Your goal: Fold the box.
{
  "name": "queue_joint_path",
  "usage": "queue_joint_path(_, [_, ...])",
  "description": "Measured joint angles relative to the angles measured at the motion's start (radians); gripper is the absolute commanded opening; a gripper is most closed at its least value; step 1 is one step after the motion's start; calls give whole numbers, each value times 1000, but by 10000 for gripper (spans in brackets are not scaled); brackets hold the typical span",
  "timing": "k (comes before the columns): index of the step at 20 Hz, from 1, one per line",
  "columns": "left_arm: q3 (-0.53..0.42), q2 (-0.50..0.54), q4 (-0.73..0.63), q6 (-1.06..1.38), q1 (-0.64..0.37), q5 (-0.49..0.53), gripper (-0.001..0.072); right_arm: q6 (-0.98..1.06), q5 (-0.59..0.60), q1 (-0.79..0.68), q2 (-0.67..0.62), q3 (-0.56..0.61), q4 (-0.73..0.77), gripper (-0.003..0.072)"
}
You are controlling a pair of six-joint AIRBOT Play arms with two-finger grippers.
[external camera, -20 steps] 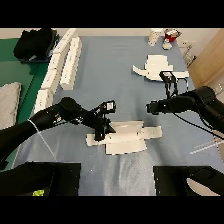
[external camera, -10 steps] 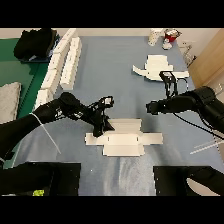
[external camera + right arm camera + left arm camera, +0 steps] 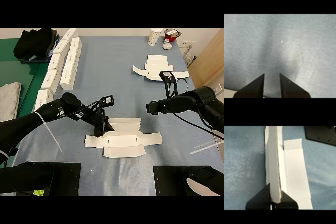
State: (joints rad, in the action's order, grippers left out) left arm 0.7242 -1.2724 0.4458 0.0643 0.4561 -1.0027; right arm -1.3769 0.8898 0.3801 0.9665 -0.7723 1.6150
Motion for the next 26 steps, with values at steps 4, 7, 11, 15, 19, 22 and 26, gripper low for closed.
queue_joint_path(4, [0,-2,2,-48,0,-2,13,0,0,0,0,0,4,302])
queue_joint_path(7, [-1,-2,3,-68,0,-2,13,0,0,0,0,0,9,301])
queue_joint_path(11, [-20,-2,0,-76,0,-4,12,0,8,0,0,0,17,300])
queue_joint_path(15, [-33,-1,-2,-76,0,-8,13,0,21,0,0,0,22,286])
queue_joint_path(19, [-37,-1,-1,-77,0,-7,13,-1,56,0,0,0,48,4])
queue_joint_path(22, [-37,-1,1,-80,0,-6,13,-34,138,14,-3,0,113,2])
queue_joint_path(26, [-37,-1,2,-80,0,-3,13,-63,282,145,-46,8,156,1])
